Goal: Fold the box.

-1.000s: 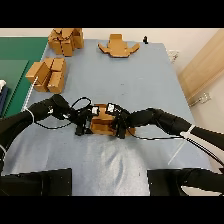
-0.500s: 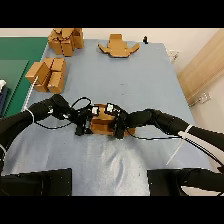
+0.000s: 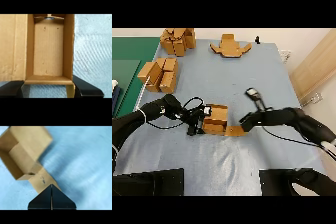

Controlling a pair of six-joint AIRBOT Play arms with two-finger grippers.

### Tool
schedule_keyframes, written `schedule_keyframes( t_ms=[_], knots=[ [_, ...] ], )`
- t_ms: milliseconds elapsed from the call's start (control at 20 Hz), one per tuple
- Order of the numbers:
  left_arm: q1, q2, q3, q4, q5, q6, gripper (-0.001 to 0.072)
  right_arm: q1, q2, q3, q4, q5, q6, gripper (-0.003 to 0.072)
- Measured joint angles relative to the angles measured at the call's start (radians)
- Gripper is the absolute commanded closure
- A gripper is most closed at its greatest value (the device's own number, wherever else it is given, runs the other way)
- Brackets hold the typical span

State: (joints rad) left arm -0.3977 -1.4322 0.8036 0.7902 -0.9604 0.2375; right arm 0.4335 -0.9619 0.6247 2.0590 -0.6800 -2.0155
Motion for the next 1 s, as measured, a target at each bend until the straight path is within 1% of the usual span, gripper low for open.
schedule_keyframes(
  t_ms=[100,200,300,400,500,600,700,850,1000],
  knots=[
    [0.000,0.000,0.000,0.000,0.000,-0.001,0.0481,-0.056,0.088,-0.079,-0.011,0.017,0.166,0.0684],
    [0.000,0.000,0.000,0.000,0.000,-0.001,0.0482,-0.094,0.127,-0.145,-0.017,0.011,0.294,0.0684],
    [0.000,0.000,0.000,0.000,0.000,-0.002,0.0481,-0.112,0.108,-0.186,0.019,-0.003,0.359,0.0683],
    [0.000,0.000,0.000,0.000,0.000,-0.002,0.0482,-0.117,0.050,-0.198,0.089,-0.006,0.354,0.0683],
    [0.000,0.000,0.000,0.000,0.000,-0.002,0.0481,-0.100,-0.027,-0.183,0.189,-0.006,0.293,0.0683],
    [0.000,0.000,0.000,0.000,0.000,-0.003,0.0481,-0.068,-0.094,-0.135,0.280,0.001,0.233,0.0684],
    [0.000,0.000,0.000,0.000,0.000,-0.003,0.0481,-0.043,-0.134,-0.077,0.340,-0.003,0.200,0.0684],
    [0.000,0.000,0.000,-0.001,0.000,-0.003,0.0481,-0.025,-0.160,-0.005,0.392,-0.072,0.175,0.0679],
    [0.000,0.000,0.000,-0.001,0.000,-0.003,0.0481,-0.018,-0.174,0.029,0.441,-0.151,0.165,0.0498]
  ],
)
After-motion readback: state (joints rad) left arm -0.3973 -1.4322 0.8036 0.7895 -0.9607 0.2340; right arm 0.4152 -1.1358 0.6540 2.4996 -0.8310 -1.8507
